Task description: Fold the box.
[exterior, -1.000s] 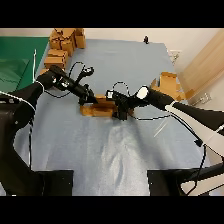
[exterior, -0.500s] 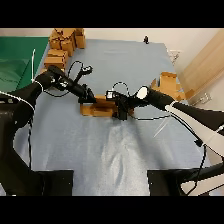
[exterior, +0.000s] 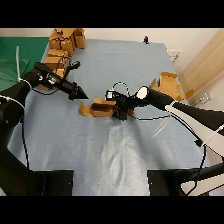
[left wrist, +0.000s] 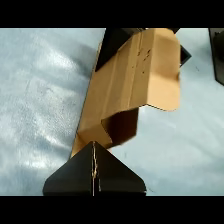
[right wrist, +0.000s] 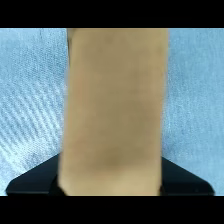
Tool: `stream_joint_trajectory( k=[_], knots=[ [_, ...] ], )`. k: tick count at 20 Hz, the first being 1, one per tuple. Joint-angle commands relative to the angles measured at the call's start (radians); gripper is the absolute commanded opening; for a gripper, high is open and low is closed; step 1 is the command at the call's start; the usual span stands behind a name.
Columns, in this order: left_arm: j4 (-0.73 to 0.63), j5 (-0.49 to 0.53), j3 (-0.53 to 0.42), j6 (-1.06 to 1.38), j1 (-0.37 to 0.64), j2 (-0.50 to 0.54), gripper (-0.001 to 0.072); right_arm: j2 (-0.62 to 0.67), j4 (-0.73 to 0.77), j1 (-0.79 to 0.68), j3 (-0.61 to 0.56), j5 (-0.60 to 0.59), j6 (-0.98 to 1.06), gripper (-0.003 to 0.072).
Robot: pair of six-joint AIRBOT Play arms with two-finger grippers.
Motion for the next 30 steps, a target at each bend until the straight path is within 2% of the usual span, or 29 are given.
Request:
stream_joint_trajectory(
  k=[1, 2, 6, 9, 13, 16, 17, 24, 28, 30],
  knots=[
    [0.036, -0.103, -0.014, -0.068, 0.011, 0.089, 0.0013, -0.001, 0.001, 0.0, 0.0, -0.003, 0.002, 0.0512],
    [0.058, -0.105, -0.046, -0.064, -0.006, 0.138, 0.0013, -0.001, 0.001, -0.001, 0.0, -0.003, 0.001, 0.0511],
    [0.13, 0.071, -0.303, -0.03, -0.124, 0.369, 0.0014, -0.001, 0.002, -0.001, 0.0, -0.011, 0.002, 0.0512],
    [0.095, 0.217, -0.454, -0.038, -0.216, 0.443, 0.0014, -0.001, 0.001, -0.001, 0.0, -0.011, 0.002, 0.0512],
    [-0.057, 0.525, -0.475, 0.064, -0.319, 0.445, 0.0015, -0.001, 0.003, 0.0, 0.0, -0.011, 0.002, 0.0512],
    [-0.154, 0.81, -0.475, 0.158, -0.361, 0.435, 0.0016, -0.001, 0.003, 0.0, 0.0, -0.011, 0.002, 0.0512],
    [-0.18, 0.859, -0.475, 0.188, -0.366, 0.424, 0.0016, -0.001, 0.004, 0.0, 0.0, -0.011, 0.002, 0.0512],
    [-0.214, 1.013, -0.462, 0.205, -0.365, 0.297, 0.0016, -0.001, 0.005, 0.0, 0.0, -0.011, 0.002, 0.0512],
    [-0.171, 0.943, -0.386, 0.177, -0.365, 0.212, 0.0016, -0.001, 0.005, 0.0, 0.0, -0.011, 0.002, 0.0511],
    [-0.051, 0.906, -0.332, 0.043, -0.365, 0.174, 0.0016, -0.001, 0.005, 0.0, 0.0, -0.01, 0.002, 0.0511]
  ],
)
